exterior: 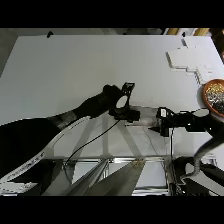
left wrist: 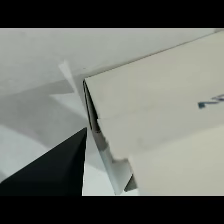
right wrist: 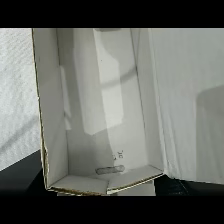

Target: Fold the box and place the chain.

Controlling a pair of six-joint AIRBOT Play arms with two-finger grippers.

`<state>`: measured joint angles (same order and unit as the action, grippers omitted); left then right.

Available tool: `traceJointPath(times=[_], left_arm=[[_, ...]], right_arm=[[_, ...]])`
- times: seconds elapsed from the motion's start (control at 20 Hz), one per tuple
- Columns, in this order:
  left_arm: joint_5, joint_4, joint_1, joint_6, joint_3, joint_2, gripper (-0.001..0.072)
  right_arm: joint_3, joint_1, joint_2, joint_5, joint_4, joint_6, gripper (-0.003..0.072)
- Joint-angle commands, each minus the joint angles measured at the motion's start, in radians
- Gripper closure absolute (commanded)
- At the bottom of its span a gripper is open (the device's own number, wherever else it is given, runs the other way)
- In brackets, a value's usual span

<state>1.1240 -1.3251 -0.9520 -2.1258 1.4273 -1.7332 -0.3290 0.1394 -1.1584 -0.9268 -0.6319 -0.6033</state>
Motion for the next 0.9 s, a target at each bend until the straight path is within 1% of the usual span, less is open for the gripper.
traceJointPath(times=[0.0, 0.1, 0.2, 0.35, 0.45, 0.55, 0.6, 0.75, 0.85], left_arm=[[0.140, -0.046, -0.016, -0.100, 0.112, -0.077, 0.0372], [0.190, -0.061, -0.016, -0.173, 0.157, -0.115, 0.0372], [0.193, -0.060, -0.014, -0.232, 0.158, -0.135, 0.0372], [0.190, -0.050, -0.013, -0.240, 0.158, -0.157, 0.0383], [0.198, -0.029, -0.010, -0.239, 0.158, -0.164, 0.0426], [0.222, -0.010, -0.006, -0.233, 0.167, -0.175, 0.0440], [0.247, -0.016, -0.005, -0.225, 0.183, -0.183, 0.0439], [0.343, -0.036, -0.004, -0.186, 0.284, -0.219, 0.0439], [0.345, -0.026, -0.001, -0.190, 0.324, -0.238, 0.0439]], right_arm=[[0.000, 0.001, 0.001, 0.000, 0.000, 0.000, 0.0228], [0.000, 0.001, 0.001, 0.000, 0.000, 0.000, 0.0228], [0.000, 0.001, 0.001, 0.000, 0.000, 0.000, 0.0228], [0.000, 0.001, 0.001, 0.000, 0.000, 0.000, 0.0228], [0.000, 0.001, 0.001, 0.000, 0.000, 0.000, 0.0228], [0.000, 0.001, 0.001, 0.000, 0.000, 0.000, 0.0228], [0.000, 0.001, 0.001, 0.000, 0.000, 0.000, 0.0228], [0.000, 0.001, 0.001, 0.000, 0.000, 0.000, 0.0228], [0.000, 0.001, 0.001, 0.000, 0.000, 0.000, 0.0228]])
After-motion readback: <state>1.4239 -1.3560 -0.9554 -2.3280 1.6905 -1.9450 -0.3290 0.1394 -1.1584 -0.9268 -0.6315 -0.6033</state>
